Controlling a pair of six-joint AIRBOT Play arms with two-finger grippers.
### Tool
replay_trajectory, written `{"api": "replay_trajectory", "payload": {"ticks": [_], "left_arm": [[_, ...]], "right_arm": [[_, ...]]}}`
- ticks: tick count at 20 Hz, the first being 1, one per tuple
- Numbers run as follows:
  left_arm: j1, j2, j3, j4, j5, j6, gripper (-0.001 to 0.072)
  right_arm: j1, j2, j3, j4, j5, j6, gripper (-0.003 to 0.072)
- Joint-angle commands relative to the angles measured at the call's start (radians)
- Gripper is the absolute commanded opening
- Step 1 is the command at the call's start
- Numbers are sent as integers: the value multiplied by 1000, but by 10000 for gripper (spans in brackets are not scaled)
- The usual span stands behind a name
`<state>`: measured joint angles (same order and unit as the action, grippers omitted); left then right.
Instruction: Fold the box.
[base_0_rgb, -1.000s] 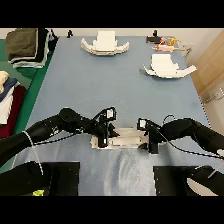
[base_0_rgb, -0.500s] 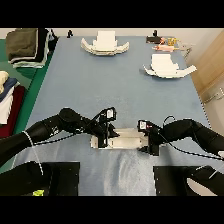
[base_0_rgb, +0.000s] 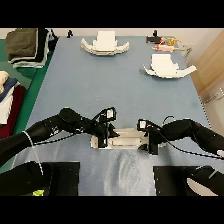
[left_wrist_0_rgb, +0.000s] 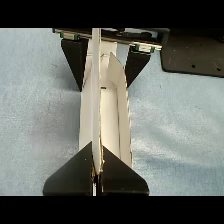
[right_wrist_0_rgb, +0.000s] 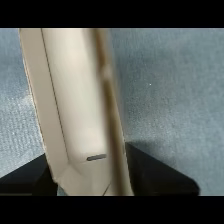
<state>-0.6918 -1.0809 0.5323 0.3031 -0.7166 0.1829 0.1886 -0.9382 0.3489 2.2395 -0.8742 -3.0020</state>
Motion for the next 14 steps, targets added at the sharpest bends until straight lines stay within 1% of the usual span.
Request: {"api": "replay_trajectory", "payload": {"ticks": [1,2,4,8,14], "left_arm": [[0,-1,1,0,1,0,13],[0,-1,1,0,1,0,14],[0,-1,1,0,1,0,13],[0,-1,1,0,1,0,13],[0,-1,1,0,1,0,14]], "right_arm": [[0,-1,-1,-7,-6,1,508],[0,-1,-1,-7,-5,0,526],[0,19,-1,-7,-2,1,659],[0,73,-1,-16,-5,1,660],[6,73,-1,-11,2,1,659]]}}
